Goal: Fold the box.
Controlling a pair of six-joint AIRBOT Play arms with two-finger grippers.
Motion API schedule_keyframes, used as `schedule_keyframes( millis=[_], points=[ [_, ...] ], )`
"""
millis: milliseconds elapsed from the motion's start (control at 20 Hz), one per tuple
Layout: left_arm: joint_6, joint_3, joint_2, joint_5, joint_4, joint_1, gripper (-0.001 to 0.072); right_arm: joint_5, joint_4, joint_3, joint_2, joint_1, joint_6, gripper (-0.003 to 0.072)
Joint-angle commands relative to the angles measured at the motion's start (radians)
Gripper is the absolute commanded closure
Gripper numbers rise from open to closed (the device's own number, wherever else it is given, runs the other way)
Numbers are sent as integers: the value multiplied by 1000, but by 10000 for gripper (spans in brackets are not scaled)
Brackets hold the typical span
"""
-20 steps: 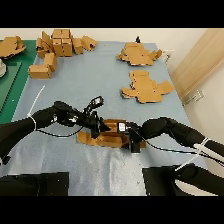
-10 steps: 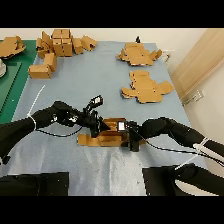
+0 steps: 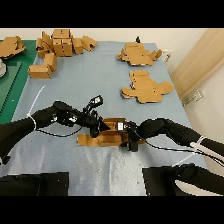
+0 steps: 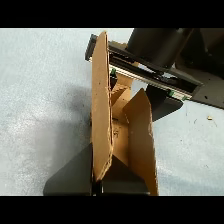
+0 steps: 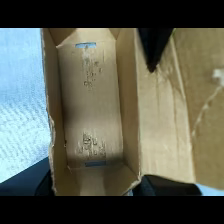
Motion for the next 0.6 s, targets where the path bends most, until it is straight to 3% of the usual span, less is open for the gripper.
schedule_keyframes(
  millis=[0,100,300,350,400,550],
  points=[
    [1,1,0,-1,1,0,698,16,-3,1,-3,0,-1,118],
    [1,0,0,-1,0,0,698,16,-3,1,-3,0,-1,161],
    [1,1,0,-1,0,0,698,16,-6,1,-3,0,-1,170],
    [1,1,0,-1,1,0,698,14,-11,1,-3,0,0,207],
    [1,1,0,-1,1,0,698,14,-16,1,-3,0,1,317],
    [1,1,0,-1,0,0,698,14,-20,1,-3,0,1,320]
  ],
)
